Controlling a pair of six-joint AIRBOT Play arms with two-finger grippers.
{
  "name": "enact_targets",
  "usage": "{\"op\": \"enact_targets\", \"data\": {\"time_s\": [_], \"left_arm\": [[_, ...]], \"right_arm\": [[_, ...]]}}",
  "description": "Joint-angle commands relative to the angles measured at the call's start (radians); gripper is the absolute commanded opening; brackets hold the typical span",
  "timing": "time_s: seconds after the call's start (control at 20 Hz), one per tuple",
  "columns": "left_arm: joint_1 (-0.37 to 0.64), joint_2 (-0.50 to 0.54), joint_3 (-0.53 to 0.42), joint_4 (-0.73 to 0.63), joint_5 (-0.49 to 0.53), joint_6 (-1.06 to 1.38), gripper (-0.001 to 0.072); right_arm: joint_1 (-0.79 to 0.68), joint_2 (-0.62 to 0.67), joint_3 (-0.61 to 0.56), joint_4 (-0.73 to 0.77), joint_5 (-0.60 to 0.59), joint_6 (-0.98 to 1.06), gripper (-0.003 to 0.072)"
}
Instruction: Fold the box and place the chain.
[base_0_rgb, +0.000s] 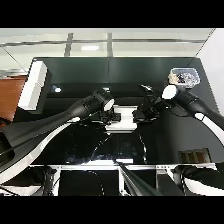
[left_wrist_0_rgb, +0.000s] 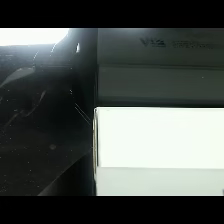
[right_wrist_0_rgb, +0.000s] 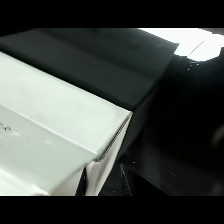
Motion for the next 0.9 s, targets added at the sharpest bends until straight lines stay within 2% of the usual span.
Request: {"op": "enact_targets", "data": {"time_s": [0.0, 0.3, 0.55, 0.65, 0.8, 0.85], "left_arm": [[0.0, 0.0, 0.001, 0.001, -0.001, 0.0, 0.0027], [0.0, 0.0, 0.001, 0.001, 0.0, 0.0, 0.0027], [0.001, 0.0, 0.001, 0.002, 0.0, 0.0, 0.0028], [0.001, 0.0, 0.001, 0.002, 0.003, 0.0, 0.0028], [0.0, 0.0, 0.001, 0.002, 0.003, 0.0, 0.0028], [0.0, 0.0, 0.001, 0.002, 0.003, 0.0, 0.0028]], "right_arm": [[0.105, 0.0, 0.04, -0.204, -0.011, 0.192, 0.0253], [0.225, -0.032, 0.062, -0.328, -0.015, 0.451, 0.0253], [0.249, -0.075, 0.08, -0.333, -0.012, 0.556, 0.0245], [0.249, -0.075, 0.08, -0.367, -0.004, 0.613, 0.0195], [0.249, -0.075, 0.08, -0.37, 0.001, 0.686, 0.0187], [0.249, -0.075, 0.081, -0.361, 0.005, 0.689, 0.0098]]}}
